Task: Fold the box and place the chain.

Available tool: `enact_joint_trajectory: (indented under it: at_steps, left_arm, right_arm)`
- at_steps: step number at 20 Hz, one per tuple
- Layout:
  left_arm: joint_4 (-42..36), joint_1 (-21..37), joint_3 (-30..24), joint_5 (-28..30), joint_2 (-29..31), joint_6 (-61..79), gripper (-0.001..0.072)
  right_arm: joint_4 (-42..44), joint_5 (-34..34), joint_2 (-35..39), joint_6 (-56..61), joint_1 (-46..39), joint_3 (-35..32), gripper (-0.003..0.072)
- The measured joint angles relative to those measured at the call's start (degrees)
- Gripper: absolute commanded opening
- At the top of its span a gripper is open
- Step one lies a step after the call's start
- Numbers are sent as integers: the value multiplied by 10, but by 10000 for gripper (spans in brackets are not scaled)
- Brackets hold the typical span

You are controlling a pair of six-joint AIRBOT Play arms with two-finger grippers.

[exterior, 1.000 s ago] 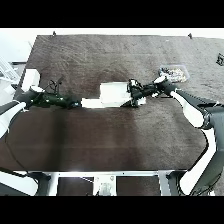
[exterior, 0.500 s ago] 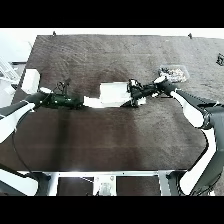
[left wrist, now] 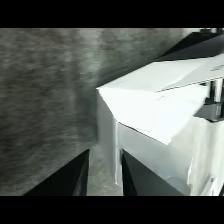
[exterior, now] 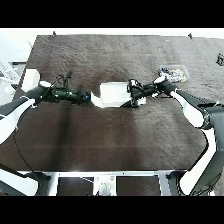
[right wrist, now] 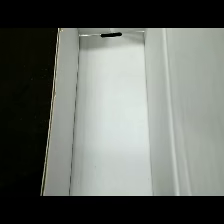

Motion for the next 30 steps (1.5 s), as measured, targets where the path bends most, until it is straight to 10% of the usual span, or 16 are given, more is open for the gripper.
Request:
enact_joint_trajectory:
  at_steps: [7, 8, 30]
  left_arm:
    - [-12, -18, 5, -6, 0, -11, 265]
    - [-14, -19, 6, -7, 0, -13, 378]
    - [104, -60, 93, -40, 0, -225, 355]
  right_arm:
    - [0, 0, 0, 0, 0, 0, 588]
    - [0, 0, 0, 0, 0, 0, 587]
    - [0, 0, 0, 0, 0, 0, 587]
